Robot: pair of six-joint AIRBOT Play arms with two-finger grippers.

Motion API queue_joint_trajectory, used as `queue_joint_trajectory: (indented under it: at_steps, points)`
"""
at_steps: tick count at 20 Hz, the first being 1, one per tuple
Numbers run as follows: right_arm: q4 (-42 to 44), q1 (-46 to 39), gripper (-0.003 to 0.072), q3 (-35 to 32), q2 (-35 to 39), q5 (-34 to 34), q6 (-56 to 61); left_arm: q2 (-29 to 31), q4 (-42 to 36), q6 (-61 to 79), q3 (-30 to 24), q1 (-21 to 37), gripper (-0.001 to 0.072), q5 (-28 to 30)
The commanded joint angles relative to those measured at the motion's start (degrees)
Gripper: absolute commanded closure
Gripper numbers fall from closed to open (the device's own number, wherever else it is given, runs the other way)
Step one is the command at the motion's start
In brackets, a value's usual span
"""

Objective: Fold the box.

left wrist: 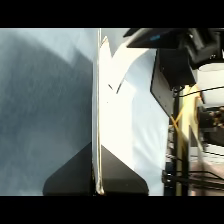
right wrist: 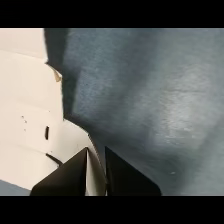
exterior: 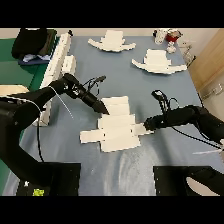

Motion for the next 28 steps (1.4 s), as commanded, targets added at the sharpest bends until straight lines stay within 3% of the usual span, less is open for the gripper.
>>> queue_joint_trajectory:
  at_steps: [1,3,4,7,10,11,13,14,16,18,23,25,28]
  points:
    - [-19.41,-0.42,0.0479,2.19,-0.02,1.29,13.66,5.55,-0.76,9.07,-1.27,-1.29,0.0700,4.39]
    - [-26.67,-0.39,0.0166,4.13,-0.02,1.27,22.64,9.81,-0.35,13.25,-3.28,-2.56,0.0700,6.80]
    - [-27.19,-0.39,0.0087,5.60,-0.02,1.25,24.11,11.52,0.11,14.29,-4.04,-3.06,0.0700,7.65]
    - [-27.26,-0.39,0.0087,10.43,-0.02,1.09,29.51,16.65,-0.02,17.38,-7.65,-4.72,0.0703,11.37]
    - [-28.76,-0.39,0.0141,11.87,-0.04,1.03,35.47,25.31,-1.01,22.91,-16.09,-8.48,0.0703,23.85]
    - [-28.76,-0.39,0.0239,11.87,-0.20,0.63,35.91,28.61,-3.17,25.31,-19.63,-10.01,0.0702,28.63]
    - [-27.89,-0.39,0.0504,11.85,-0.70,0.63,35.91,34.21,-7.85,30.49,-26.32,-13.33,0.0702,36.83]
    - [-27.30,-0.39,0.0550,11.85,-0.94,0.63,35.91,36.46,-8.70,32.59,-29.33,-15.37,0.0702,40.37]
    - [-26.03,-0.39,0.0550,11.85,-1.62,0.66,35.91,38.99,-8.61,33.64,-33.90,-19.47,0.0699,45.31]
    - [-25.14,-0.37,0.0550,11.85,-2.36,0.68,35.91,38.73,-8.46,33.57,-36.20,-22.45,0.0697,46.25]
    - [-23.45,-0.35,0.0550,11.85,-3.78,0.61,35.91,36.65,-8.50,31.54,-36.57,-23.63,0.0697,47.06]
    - [-23.43,-0.35,0.0550,11.85,-3.78,0.61,35.91,36.65,-8.48,29.42,-35.36,-20.90,0.0698,44.72]
    - [-23.43,-0.35,0.0550,11.85,-3.78,0.63,35.91,36.35,-8.35,28.81,-31.10,-14.25,0.0698,35.45]
